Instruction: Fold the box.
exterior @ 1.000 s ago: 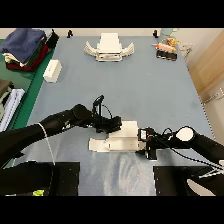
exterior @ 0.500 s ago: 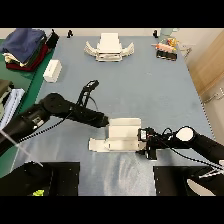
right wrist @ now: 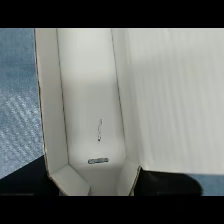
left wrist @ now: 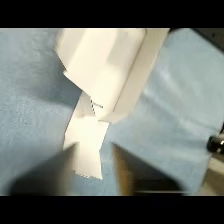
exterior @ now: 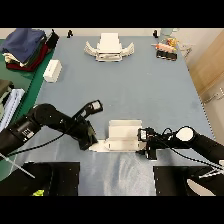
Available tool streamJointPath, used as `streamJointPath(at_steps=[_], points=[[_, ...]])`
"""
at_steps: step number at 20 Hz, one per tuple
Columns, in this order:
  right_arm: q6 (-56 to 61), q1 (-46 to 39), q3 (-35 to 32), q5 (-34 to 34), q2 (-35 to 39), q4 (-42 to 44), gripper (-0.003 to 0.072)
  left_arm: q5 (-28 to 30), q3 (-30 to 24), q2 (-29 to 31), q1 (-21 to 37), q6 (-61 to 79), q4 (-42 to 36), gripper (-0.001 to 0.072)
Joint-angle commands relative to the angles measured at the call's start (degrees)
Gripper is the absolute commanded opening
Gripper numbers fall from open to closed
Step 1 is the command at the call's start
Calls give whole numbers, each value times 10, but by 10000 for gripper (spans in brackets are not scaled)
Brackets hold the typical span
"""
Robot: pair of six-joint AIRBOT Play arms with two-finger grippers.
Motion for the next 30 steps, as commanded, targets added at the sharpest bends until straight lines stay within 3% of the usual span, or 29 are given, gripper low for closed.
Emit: streamJointPath(at_steps=[1,9,10,11,15,16,17,18,26,28,30], points=[[0,0,0,0,0,0,504,47,-73,6,28,208,-64,686],[0,0,0,0,0,0,504,121,-91,-41,-25,310,-137,683],[0,0,0,0,0,0,504,134,-91,-52,-33,310,-139,661],[0,0,0,0,0,0,504,143,-90,-61,-40,310,-140,576],[0,0,0,0,0,0,503,170,-90,-88,-68,311,-160,576],[0,0,0,0,0,0,504,173,-90,-93,-75,312,-170,519],[0,0,0,0,0,0,504,177,-90,-96,-81,321,-174,330],[0,0,0,0,0,0,504,184,-90,-99,-86,335,-178,284],[0,0,0,0,0,0,504,241,-90,-106,-98,353,-187,281],[0,0,0,0,0,0,504,240,-90,-106,-98,356,-187,153],[0,0,0,0,0,0,504,239,-90,-106,-103,356,-198,154]])
